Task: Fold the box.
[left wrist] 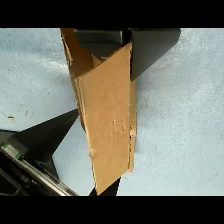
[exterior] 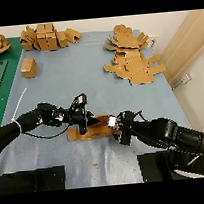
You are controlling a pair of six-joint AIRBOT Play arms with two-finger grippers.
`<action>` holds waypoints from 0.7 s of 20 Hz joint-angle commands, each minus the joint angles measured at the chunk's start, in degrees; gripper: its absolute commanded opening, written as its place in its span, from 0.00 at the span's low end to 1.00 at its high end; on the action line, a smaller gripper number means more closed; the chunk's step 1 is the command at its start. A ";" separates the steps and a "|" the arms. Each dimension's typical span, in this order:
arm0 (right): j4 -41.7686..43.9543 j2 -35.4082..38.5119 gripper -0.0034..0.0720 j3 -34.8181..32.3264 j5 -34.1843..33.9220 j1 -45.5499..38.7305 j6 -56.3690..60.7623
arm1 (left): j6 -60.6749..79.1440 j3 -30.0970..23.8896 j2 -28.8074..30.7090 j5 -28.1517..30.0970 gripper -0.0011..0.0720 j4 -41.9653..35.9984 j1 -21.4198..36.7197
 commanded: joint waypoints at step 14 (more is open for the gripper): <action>49.57 -16.31 1.00 6.25 -9.77 -24.68 -66.84 | 0.00 0.00 0.04 0.00 0.03 0.02 0.02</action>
